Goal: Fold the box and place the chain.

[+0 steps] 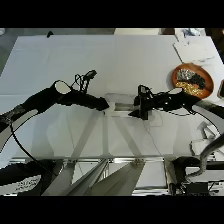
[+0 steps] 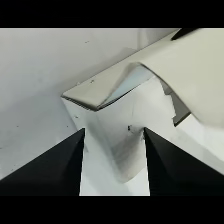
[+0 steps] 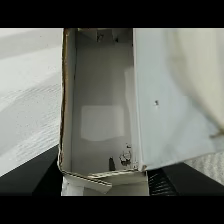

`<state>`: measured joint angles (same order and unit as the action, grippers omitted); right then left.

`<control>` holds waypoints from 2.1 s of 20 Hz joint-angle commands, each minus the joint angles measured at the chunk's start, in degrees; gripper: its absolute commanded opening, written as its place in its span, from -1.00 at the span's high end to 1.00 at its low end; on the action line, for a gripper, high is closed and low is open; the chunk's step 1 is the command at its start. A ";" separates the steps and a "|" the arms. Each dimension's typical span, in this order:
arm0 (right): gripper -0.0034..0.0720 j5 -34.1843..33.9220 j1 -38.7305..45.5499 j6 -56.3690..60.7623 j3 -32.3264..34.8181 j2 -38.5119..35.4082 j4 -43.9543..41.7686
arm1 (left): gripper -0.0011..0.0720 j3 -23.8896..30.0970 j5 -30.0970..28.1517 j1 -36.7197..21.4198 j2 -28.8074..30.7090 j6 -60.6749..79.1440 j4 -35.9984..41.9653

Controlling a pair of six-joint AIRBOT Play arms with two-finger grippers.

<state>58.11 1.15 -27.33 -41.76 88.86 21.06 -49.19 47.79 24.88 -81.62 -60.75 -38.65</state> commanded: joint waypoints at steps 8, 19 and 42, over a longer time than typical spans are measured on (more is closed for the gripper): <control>-0.31 -0.02 0.00 0.02 -0.04 -0.04 0.11 | -0.19 0.00 -2.23 0.28 0.02 -4.26 -5.05; -0.31 -0.02 0.00 0.02 -0.04 -0.04 0.11 | -0.18 0.00 -6.08 0.59 0.02 -4.31 -4.92; -0.31 -0.02 0.00 0.02 -0.04 -0.04 0.11 | -0.52 -0.98 -4.92 2.34 1.40 -9.20 -9.79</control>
<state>58.11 1.13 -27.29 -41.76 88.86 21.08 -49.65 41.67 27.22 -80.99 -69.25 -48.66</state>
